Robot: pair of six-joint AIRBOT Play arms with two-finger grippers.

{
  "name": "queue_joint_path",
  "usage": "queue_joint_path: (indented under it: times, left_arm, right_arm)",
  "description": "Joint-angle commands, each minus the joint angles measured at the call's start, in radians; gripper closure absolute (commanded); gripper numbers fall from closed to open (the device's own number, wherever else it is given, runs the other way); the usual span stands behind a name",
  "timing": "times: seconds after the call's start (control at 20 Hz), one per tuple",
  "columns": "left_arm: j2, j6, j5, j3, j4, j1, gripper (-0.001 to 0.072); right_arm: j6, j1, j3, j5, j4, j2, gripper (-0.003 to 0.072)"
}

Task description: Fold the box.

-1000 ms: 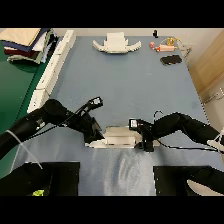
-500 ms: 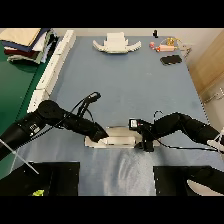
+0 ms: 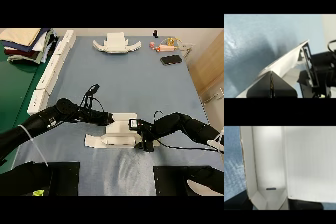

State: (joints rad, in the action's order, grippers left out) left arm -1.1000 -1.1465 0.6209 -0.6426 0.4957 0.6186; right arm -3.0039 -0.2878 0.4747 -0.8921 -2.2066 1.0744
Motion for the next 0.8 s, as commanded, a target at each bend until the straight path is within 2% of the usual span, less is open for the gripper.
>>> queue_joint_path:
  times: [0.0, 0.35, 0.75]
  left_arm:
    - [-0.076, -0.083, -0.032, -0.002, 0.004, -0.003, 0.0698]
    - [-0.141, -0.112, 0.049, -0.002, 0.005, -0.002, 0.0698]
    - [-0.139, -0.093, 0.064, -0.008, -0.003, -0.003, 0.0698]
  right_arm:
    - [0.000, -0.001, 0.000, 0.000, 0.000, 0.000, 0.0176]
    - [0.000, -0.001, 0.000, 0.000, 0.001, 0.000, 0.0176]
    - [0.000, -0.001, 0.000, 0.000, 0.001, 0.000, 0.0176]
